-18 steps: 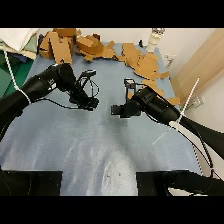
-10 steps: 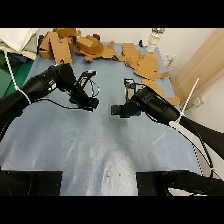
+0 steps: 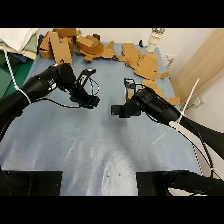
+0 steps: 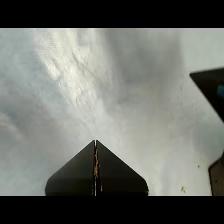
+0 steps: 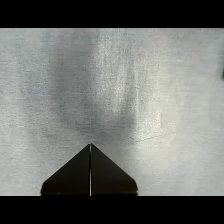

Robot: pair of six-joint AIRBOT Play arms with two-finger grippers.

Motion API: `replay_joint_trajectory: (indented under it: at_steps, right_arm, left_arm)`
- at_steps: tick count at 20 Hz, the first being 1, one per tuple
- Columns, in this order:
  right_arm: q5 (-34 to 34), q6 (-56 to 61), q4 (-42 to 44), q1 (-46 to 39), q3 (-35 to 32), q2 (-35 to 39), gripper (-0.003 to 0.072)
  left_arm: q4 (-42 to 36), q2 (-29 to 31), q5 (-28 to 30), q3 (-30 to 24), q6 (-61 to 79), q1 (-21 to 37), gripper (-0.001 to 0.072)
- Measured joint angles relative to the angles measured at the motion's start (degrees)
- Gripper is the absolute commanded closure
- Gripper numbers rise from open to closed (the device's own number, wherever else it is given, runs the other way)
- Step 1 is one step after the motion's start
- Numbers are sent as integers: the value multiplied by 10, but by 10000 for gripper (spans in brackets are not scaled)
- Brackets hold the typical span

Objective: Fold the box.

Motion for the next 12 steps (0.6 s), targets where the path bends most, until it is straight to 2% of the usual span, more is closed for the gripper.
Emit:
replay_joint_trajectory:
  at_steps: [3, 6, 8, 10, 11, 12]
  right_arm:
    - [2, 7, 24, 0, 0, 0, 681]
    - [33, 12, 35, -9, 4, -1, 681]
    - [43, 2, 34, -50, 21, -1, 682]
    - [26, -42, 56, -130, 53, -1, 681]
    - [5, -71, 74, -183, 74, -1, 607]
    - [-13, -98, 91, -236, 93, -1, 413]
  left_arm:
    - [-1, -1, 41, 0, 0, 0, 695]
    - [2, -6, 74, 0, 0, 0, 695]
    - [5, -13, 80, 0, 0, 1, 695]
    - [14, -22, 79, 0, 0, 7, 695]
    - [16, -26, 77, 0, 0, 12, 695]
    - [14, -30, 75, 0, 0, 18, 695]
